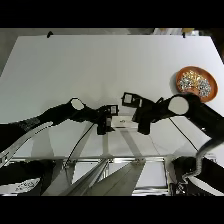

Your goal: Fold the box and place the chain.

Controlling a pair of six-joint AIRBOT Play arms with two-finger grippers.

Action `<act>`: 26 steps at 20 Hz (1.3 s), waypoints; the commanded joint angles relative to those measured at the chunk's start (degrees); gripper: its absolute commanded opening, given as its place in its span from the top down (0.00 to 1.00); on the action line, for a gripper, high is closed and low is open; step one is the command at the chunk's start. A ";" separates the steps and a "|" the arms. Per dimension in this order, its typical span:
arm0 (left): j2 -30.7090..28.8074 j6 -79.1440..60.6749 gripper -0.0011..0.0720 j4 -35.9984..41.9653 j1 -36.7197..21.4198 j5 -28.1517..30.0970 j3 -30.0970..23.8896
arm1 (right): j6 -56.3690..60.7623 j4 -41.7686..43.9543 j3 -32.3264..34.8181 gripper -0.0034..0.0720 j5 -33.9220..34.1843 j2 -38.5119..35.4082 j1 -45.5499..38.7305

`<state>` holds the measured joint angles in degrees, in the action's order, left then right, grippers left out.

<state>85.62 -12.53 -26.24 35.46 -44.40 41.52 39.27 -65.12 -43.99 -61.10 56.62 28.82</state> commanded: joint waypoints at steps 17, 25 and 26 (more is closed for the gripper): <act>0.00 -0.20 0.49 -0.15 -0.02 0.00 -0.02 | 37.38 -24.85 2.93 0.93 -12.92 -4.85 -36.33; 0.02 -0.22 0.49 -0.13 0.00 0.00 -0.02 | 37.38 -24.85 2.93 0.93 -13.03 -4.85 -36.33; 0.00 -0.20 0.49 0.07 0.00 -0.02 -0.02 | 37.38 -24.85 2.93 0.93 -13.03 -4.85 -36.33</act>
<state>85.62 -12.73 -26.37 35.46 -44.40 41.52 76.36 -89.84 -41.08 -73.93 51.72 -7.44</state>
